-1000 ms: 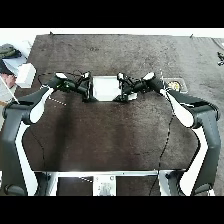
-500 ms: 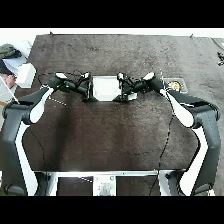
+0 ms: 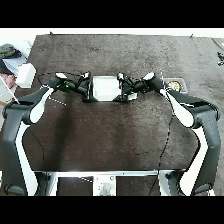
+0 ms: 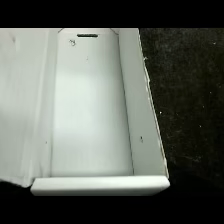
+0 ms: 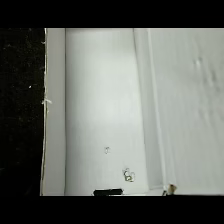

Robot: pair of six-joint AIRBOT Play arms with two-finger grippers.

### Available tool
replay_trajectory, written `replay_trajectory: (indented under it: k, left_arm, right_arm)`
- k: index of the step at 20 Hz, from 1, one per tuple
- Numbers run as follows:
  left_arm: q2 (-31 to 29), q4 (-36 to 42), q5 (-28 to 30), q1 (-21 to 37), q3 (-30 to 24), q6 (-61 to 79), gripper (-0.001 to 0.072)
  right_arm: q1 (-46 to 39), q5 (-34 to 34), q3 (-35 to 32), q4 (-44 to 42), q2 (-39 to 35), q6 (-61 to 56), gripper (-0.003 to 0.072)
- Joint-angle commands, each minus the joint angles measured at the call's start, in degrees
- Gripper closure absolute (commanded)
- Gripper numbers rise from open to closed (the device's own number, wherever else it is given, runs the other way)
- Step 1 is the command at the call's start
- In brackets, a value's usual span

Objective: Fold the box and place the chain.

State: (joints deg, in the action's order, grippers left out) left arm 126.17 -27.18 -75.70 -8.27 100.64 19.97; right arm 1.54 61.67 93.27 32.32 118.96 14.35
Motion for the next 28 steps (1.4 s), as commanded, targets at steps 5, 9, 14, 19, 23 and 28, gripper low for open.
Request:
replay_trajectory:
  k: [5, 9, 14, 19, 23, 28]
  left_arm:
    - [-0.1, 0.6, -0.9, 0.0, 0.1, 0.1, 0.0185]
    - [-0.1, -1.8, -0.8, 0.0, 0.1, 0.2, 0.0186]
    - [-0.1, -3.3, -1.5, 0.0, 0.1, 0.7, 0.0441]
    - [-0.1, -3.3, -1.7, 0.0, 0.1, 1.0, 0.0486]
    - [-0.1, -3.2, -1.7, 0.0, 0.1, 1.0, 0.0485]
    - [-0.1, -3.2, -1.7, 0.0, 0.1, 1.0, 0.0485]
  right_arm:
    - [0.0, 0.0, 0.0, 0.0, 0.0, 0.0, 0.0293]
    - [0.0, 0.0, 0.0, 0.0, 0.0, 0.0, 0.0293]
    - [0.0, 0.0, 0.0, 0.0, 0.0, 0.0, 0.0293]
    - [0.0, 0.0, 0.0, 0.0, 0.0, 0.0, 0.0293]
    - [0.0, 0.0, 0.0, 0.0, 0.0, 0.0, 0.0293]
    - [0.0, 0.0, 0.0, 0.0, 0.0, 0.0, 0.0293]
